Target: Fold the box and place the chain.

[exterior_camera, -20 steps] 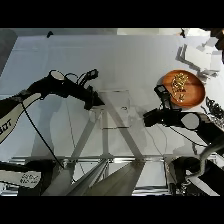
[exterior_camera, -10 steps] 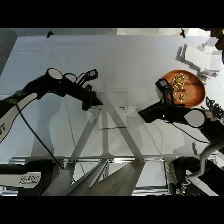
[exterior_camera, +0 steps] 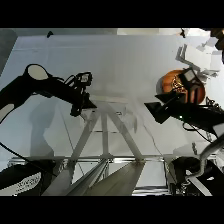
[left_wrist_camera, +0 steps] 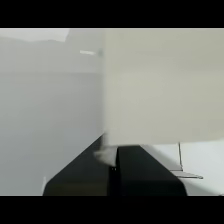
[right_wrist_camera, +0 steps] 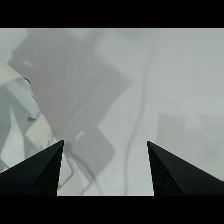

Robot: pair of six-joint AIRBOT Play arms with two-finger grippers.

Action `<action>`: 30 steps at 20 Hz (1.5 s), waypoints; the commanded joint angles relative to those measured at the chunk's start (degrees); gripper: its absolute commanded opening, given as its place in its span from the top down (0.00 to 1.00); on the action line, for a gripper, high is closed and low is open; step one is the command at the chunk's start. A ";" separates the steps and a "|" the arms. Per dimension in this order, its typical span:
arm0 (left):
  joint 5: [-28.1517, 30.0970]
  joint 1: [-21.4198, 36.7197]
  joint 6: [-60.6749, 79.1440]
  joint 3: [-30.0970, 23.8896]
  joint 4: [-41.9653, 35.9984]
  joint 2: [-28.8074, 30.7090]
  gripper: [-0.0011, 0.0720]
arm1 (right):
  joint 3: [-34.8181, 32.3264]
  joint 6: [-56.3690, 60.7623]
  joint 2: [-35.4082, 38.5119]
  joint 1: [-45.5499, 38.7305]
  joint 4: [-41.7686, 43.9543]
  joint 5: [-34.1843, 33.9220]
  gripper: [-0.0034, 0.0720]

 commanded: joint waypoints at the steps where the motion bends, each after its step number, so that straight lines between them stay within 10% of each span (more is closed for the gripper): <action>1: 7.45 -0.28 7.15 -5.27 -9.53 -1.31 0.99 | 0.17 0.02 4.59 0.04 -0.79 -1.86 0.18; 11: 11.50 -1.99 16.35 -5.75 -11.91 -12.63 0.98 | 0.17 0.02 4.68 0.04 -0.87 -2.23 0.18; 30: 13.22 -1.99 16.33 -5.73 -9.14 -14.56 0.97 | 0.17 0.02 4.70 0.04 0.31 -7.50 0.18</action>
